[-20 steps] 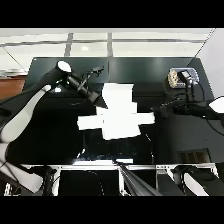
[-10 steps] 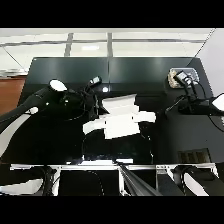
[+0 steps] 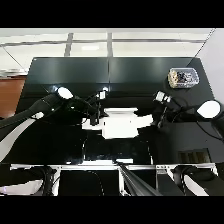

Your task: Fold the box and place the chain.

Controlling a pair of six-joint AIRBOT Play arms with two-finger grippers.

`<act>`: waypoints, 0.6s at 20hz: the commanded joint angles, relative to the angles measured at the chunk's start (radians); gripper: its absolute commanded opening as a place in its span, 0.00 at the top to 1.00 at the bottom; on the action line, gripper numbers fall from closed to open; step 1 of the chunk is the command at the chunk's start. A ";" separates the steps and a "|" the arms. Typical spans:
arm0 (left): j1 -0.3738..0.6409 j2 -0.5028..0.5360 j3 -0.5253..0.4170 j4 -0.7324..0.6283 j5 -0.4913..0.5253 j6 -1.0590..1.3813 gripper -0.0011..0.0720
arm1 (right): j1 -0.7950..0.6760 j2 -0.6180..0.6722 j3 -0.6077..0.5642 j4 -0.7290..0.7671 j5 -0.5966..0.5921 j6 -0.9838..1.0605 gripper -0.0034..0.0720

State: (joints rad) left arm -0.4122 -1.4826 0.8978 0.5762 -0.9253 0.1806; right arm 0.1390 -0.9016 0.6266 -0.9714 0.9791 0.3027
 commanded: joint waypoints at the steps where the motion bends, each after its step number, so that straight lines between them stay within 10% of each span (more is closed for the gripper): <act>1: -0.002 -0.001 -0.035 -0.020 0.041 0.082 0.96 | 0.069 -0.001 -0.068 0.053 -0.073 -0.114 0.05; 12: -0.001 -0.002 -0.044 0.003 0.082 0.082 0.95 | 0.240 -0.153 -0.076 0.114 -0.150 -0.240 0.05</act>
State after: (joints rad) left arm -0.4137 -1.4837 0.8551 0.5758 -0.8413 0.2592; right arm 0.3424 -1.0168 0.5518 -0.8700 0.8482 0.1234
